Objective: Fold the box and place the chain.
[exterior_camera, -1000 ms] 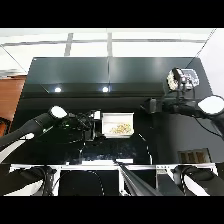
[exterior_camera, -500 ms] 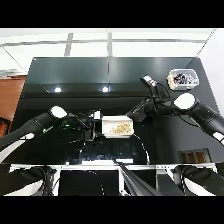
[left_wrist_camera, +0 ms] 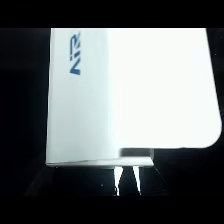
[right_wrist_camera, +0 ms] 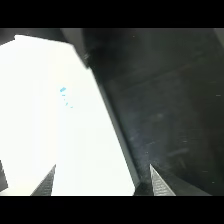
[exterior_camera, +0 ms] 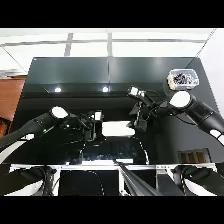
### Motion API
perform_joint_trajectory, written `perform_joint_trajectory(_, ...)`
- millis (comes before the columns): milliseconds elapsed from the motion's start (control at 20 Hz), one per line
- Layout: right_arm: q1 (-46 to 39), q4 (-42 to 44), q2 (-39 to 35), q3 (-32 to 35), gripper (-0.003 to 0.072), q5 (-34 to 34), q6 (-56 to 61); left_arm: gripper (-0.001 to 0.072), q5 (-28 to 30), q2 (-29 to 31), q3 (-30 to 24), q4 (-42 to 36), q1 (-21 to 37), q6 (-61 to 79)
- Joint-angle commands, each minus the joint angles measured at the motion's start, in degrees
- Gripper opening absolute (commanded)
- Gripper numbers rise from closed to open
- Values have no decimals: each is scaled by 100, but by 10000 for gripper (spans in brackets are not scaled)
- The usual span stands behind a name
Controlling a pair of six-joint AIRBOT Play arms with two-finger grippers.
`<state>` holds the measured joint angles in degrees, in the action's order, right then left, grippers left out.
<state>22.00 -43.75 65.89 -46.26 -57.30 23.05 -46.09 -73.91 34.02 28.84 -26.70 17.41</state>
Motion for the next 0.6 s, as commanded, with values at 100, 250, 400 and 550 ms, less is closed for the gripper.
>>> perform_joint_trajectory(100,133,-136,72,-9,705,-179,-341,421,-20,-4,-4,118,-44,9)
perform_joint_trajectory(250,133,-133,72,-9,705,-551,-341,421,-20,-4,-4,118,-44,9)
perform_joint_trajectory(400,133,-125,72,-9,705,-704,-341,421,-20,-4,-4,118,-44,9)
perform_joint_trajectory(550,133,-98,74,-9,704,-684,-334,421,-20,-4,-4,118,-44,9)
